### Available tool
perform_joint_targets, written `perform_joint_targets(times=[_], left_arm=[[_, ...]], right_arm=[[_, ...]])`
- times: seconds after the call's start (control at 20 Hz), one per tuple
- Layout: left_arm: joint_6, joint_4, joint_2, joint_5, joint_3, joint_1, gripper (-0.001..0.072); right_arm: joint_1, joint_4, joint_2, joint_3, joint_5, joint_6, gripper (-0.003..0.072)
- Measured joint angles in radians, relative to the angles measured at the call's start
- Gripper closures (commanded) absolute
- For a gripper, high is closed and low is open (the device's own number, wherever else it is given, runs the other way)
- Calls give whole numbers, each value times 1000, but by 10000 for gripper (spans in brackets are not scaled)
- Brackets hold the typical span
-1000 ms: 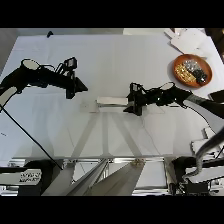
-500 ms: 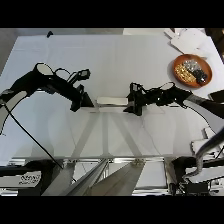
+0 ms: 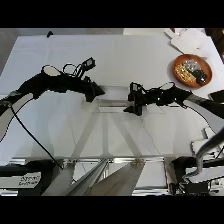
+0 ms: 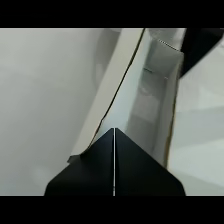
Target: Fold the box and place the chain.
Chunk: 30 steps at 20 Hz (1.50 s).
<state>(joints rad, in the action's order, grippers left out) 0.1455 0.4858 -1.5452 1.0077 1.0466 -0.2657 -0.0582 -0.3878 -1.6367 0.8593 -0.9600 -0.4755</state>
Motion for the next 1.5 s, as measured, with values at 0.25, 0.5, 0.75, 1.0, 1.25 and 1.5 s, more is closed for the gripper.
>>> perform_joint_targets(times=[0.25, 0.5, 0.75, 1.0, 1.25, 1.5], left_arm=[[91, -31, -76, -118, 0, -3, 700], [152, -42, -141, -126, 0, -3, 699], [165, -32, -131, -86, 0, 2, 699], [169, -15, -69, 12, -1, 55, 690], [169, 10, 26, 93, -1, 155, 544], [116, 170, 85, 119, -2, 196, 652]], right_arm=[[0, 0, 0, 0, 0, 0, 275], [0, 0, 0, 0, -2, 0, 275], [0, -2, 0, 0, -4, -2, 275], [0, -2, 0, 0, -3, -4, 275], [0, -1, 0, 0, -2, -3, 275], [0, -1, 0, 0, -2, -1, 275]])
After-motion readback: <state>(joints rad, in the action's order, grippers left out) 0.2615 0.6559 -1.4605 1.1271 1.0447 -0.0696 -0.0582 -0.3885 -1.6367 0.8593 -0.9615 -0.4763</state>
